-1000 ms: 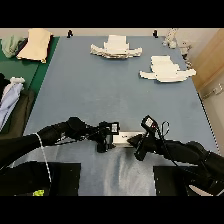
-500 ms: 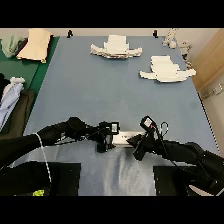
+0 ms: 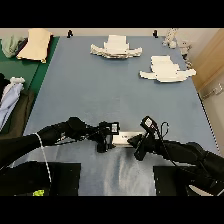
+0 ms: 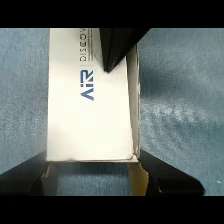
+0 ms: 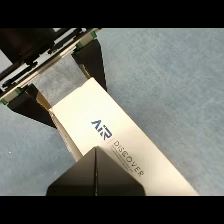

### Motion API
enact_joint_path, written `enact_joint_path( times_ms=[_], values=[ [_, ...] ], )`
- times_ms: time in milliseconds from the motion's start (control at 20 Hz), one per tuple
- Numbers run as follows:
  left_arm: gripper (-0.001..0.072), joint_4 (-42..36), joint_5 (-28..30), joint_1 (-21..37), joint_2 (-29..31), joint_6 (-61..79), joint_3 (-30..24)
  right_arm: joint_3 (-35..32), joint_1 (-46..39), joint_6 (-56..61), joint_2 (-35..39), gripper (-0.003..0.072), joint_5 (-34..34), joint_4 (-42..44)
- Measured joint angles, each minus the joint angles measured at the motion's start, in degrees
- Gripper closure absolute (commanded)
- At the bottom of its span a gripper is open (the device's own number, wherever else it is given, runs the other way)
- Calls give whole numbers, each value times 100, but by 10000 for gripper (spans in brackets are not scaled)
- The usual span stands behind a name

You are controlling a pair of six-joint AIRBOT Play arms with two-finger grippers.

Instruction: Fold the box.

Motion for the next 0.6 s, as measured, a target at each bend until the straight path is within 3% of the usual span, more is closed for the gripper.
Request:
enact_joint_path(
  times_ms=[600],
  values=[
    [262,0,0,0,0,-2,0,216,-225,50,767,666,387,-564]
  ],
)
